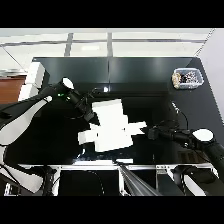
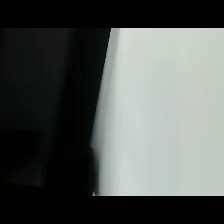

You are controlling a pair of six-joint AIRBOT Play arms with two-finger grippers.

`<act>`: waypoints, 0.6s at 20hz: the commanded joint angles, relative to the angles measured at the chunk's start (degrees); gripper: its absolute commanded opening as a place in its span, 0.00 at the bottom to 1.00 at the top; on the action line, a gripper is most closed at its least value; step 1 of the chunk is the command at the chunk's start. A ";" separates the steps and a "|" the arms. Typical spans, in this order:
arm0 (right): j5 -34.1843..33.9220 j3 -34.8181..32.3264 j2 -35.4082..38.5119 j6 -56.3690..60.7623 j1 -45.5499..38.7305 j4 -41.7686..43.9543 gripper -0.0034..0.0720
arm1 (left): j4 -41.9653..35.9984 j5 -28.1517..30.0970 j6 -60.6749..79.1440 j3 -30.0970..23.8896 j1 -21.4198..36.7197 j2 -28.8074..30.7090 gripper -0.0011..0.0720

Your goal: Fold the box and place the chain.

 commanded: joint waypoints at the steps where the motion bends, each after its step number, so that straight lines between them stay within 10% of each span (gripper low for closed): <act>1: 0.07 -0.04 0.04 0.02 0.02 0.07 0.07 | 0.13 -0.31 -0.35 0.04 0.09 0.17 0.05; 2: 0.11 -0.04 0.04 0.02 0.02 0.04 0.16 | 0.20 -0.61 -0.42 0.04 0.09 0.42 0.05; 4: -0.02 0.31 0.04 0.02 -0.09 -0.33 0.96 | 1.05 -0.13 -1.68 0.04 0.09 1.92 0.04; 9: 4.22 12.07 0.04 -0.02 -0.26 -20.17 0.99 | -1.95 7.96 -1.46 -4.90 -0.61 12.85 0.04; 12: 1.99 18.97 0.04 -1.64 -0.26 -25.09 0.99 | -4.90 24.17 6.38 -13.49 -3.08 21.64 0.04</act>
